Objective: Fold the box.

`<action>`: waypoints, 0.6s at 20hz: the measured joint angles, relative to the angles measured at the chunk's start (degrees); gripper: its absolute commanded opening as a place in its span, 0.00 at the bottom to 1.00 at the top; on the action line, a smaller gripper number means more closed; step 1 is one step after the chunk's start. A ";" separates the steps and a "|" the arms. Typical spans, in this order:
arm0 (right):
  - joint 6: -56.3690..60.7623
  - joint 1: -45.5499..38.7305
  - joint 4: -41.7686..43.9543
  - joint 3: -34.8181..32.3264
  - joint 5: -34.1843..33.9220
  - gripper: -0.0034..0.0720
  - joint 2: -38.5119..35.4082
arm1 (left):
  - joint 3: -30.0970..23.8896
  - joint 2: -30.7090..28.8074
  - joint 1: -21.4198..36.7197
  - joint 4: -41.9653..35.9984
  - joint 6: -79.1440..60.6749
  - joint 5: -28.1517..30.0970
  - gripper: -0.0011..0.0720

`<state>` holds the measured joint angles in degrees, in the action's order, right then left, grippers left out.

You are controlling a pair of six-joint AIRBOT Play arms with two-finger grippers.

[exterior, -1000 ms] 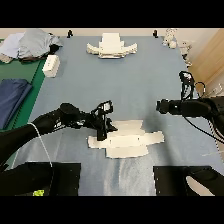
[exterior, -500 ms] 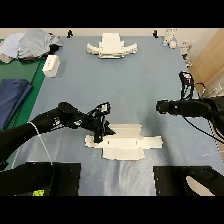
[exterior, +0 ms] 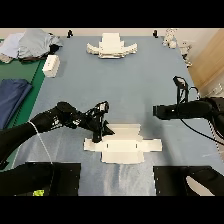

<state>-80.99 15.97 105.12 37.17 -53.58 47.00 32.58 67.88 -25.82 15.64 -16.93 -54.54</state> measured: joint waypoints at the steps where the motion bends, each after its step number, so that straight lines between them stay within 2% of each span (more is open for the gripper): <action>1: -0.85 1.86 0.52 0.00 -2.14 0.04 -0.90 | 0.00 0.02 0.04 -0.07 0.02 -0.02 0.03; 4: 0.35 8.76 -1.11 0.00 -6.08 0.04 -4.90 | 0.00 0.00 0.04 -0.13 0.17 -0.07 0.03; 7: 5.90 14.73 -7.10 0.00 -7.93 0.04 -8.68 | 0.00 0.02 0.04 -0.28 0.20 0.02 0.03; 12: 10.60 18.18 -12.41 -0.02 -8.96 0.04 -10.91 | 0.00 0.02 0.04 -0.42 0.00 1.38 0.03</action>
<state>-70.39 34.15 92.71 37.15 -62.54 36.10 32.58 67.90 -25.78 15.22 -16.93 -53.17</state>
